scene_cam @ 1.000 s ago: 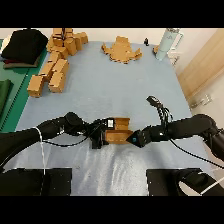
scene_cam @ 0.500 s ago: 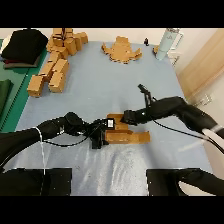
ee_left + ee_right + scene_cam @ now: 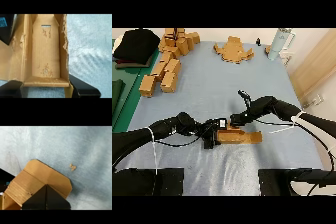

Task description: Fold the box.

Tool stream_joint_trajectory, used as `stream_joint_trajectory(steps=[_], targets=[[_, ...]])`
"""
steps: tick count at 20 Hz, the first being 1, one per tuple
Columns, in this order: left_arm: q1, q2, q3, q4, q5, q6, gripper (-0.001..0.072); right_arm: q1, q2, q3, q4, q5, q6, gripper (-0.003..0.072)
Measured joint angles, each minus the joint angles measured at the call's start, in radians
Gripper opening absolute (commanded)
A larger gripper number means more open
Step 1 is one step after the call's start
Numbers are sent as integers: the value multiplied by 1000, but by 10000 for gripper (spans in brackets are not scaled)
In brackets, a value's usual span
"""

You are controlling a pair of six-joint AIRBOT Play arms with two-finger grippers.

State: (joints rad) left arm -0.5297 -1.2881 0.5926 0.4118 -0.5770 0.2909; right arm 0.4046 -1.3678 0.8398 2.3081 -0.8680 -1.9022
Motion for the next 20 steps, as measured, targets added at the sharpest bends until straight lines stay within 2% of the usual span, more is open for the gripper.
stream_joint_trajectory(steps=[3,7,12,13,14,15,18,20], targets=[[0,0,0,0,0,0,449,0,68,4,-13,-5,-60,5],[0,0,0,0,0,0,450,0,235,1,-70,-44,-107,5],[0,0,0,0,0,0,449,1,497,-117,-147,-191,-167,8],[0,0,0,0,0,0,449,0,544,-161,-166,-218,-190,145],[0,0,0,0,0,0,450,0,581,-204,-175,-227,-227,450],[0,0,0,0,0,0,449,0,611,-251,-194,-235,-279,571],[0,0,0,0,0,0,449,0,658,-364,-262,-163,-475,589],[0,0,0,0,0,0,449,0,663,-413,-314,-63,-612,589]])
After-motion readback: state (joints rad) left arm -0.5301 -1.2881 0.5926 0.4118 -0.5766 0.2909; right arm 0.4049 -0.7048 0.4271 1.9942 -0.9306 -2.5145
